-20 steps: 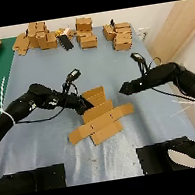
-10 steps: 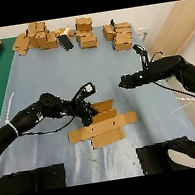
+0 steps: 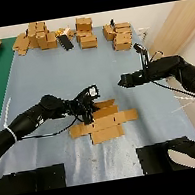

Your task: Fold the box.

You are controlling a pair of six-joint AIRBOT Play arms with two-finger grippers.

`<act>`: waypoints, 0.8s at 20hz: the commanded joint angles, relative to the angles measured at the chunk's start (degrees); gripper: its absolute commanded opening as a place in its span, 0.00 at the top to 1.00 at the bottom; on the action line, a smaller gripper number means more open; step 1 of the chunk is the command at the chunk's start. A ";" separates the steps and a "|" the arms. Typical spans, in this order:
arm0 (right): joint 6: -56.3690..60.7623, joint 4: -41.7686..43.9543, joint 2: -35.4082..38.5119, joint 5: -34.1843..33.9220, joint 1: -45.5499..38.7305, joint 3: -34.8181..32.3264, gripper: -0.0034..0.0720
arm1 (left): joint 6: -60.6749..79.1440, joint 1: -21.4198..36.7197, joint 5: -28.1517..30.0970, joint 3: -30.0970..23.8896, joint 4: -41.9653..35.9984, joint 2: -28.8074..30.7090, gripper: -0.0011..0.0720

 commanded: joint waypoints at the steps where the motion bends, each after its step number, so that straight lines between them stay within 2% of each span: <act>1: 0.04 0.00 -1.49 0.70 0.07 -0.02 0.95 | 4.09 -1.31 1.81 -1.27 -0.44 0.48 0.97; 4: 0.04 0.26 -3.58 0.63 0.07 -0.02 0.95 | 5.44 -1.60 6.67 -5.38 -2.23 0.48 0.97; 6: 0.02 0.76 -4.52 0.61 0.09 -0.02 0.95 | 8.41 -1.64 6.27 -7.28 -5.11 0.48 0.97; 8: 0.02 0.96 -4.74 0.70 0.09 -0.02 0.95 | 9.53 -1.64 4.83 -7.98 -7.50 0.48 0.97; 12: 0.02 0.94 -4.74 0.72 0.09 -0.02 0.95 | 9.49 -1.64 2.56 -8.17 -7.50 0.48 0.97; 16: -0.02 0.92 -4.74 0.72 0.09 -0.02 0.95 | 8.48 -1.64 -4.98 -8.17 -8.04 0.48 0.97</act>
